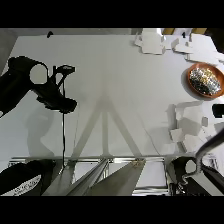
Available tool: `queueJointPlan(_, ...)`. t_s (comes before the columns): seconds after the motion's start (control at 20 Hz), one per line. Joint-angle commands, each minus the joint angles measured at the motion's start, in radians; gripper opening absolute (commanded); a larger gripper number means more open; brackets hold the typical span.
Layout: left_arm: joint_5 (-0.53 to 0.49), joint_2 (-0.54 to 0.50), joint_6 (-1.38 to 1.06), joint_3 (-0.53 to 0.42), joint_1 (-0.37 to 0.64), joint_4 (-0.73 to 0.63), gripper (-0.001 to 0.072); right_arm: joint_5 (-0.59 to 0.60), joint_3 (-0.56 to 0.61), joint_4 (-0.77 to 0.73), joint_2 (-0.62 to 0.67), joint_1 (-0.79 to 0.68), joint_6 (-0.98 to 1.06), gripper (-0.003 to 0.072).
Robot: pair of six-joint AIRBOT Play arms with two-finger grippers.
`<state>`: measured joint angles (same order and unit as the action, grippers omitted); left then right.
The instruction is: Fold the box and place the chain.
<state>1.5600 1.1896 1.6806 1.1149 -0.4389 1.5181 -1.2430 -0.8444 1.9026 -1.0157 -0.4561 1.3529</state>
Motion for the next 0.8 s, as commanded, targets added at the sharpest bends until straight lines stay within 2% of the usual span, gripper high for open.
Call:
queueJointPlan(0.0, 0.0, -0.001, 0.0, 0.0, 0.001, 0.0, 0.0334, -0.023, -0.024, 0.016, -0.134, -0.144, -0.106, 0.0641)
queueJointPlan(0.2, 0.0, -0.001, 0.0, 0.0, 0.001, 0.0, 0.0334, 0.024, -0.024, 0.001, -0.187, -0.233, -0.169, 0.0631)
queueJointPlan(0.35, 0.0, -0.001, 0.0, 0.0, 0.001, 0.0, 0.0334, 0.063, -0.024, -0.009, -0.229, -0.238, -0.191, 0.052)
queueJointPlan(0.5, 0.0, -0.001, 0.0, 0.0, 0.001, 0.0, 0.0334, 0.042, -0.024, -0.052, -0.301, -0.238, -0.192, 0.0489)
queueJointPlan(0.55, 0.0, -0.001, 0.0, 0.0, 0.001, 0.0, 0.0334, 0.043, -0.024, -0.066, -0.311, -0.237, -0.192, 0.0362)
queueJointPlan(0.6, 0.0, -0.001, 0.0, 0.0, 0.001, 0.0, 0.0334, 0.042, -0.024, -0.081, -0.312, -0.237, -0.196, 0.0279)
queueJointPlan(0.75, 0.0, -0.001, 0.0, 0.0, 0.001, 0.0, 0.0334, -0.038, -0.024, -0.117, -0.309, -0.237, -0.21, 0.0174)
